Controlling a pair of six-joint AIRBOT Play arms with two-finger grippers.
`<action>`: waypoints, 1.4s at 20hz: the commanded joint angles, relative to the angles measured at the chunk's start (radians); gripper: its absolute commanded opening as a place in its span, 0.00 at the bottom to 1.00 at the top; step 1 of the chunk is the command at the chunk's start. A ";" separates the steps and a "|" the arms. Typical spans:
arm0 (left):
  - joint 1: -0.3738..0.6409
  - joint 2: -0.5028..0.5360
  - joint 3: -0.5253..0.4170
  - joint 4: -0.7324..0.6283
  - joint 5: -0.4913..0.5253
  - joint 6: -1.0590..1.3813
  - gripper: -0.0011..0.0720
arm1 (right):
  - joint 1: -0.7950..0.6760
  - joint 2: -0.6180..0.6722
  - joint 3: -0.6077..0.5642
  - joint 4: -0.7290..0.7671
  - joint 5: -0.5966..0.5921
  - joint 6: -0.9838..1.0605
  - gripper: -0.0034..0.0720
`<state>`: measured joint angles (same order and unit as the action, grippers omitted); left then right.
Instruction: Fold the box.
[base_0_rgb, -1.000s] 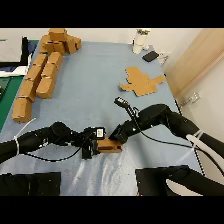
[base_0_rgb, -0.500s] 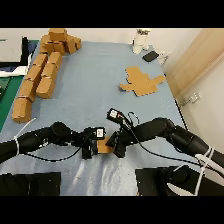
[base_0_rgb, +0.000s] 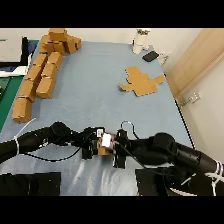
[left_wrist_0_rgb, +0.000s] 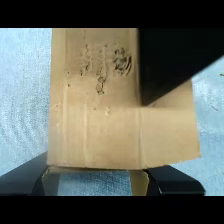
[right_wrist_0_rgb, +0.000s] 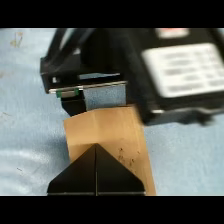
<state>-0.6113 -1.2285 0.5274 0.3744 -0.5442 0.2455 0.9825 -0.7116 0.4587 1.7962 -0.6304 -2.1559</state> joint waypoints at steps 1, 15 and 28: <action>0.000 0.000 0.001 0.000 0.000 0.000 0.55 | 0.137 0.068 -0.049 -0.283 0.066 0.121 0.05; 0.000 0.000 0.001 0.000 0.000 0.000 0.55 | 0.175 0.044 -0.084 -0.480 0.076 0.136 0.74; 0.000 0.000 0.001 0.000 0.002 0.000 0.55 | 0.177 -0.032 -0.086 -0.612 0.125 0.149 0.73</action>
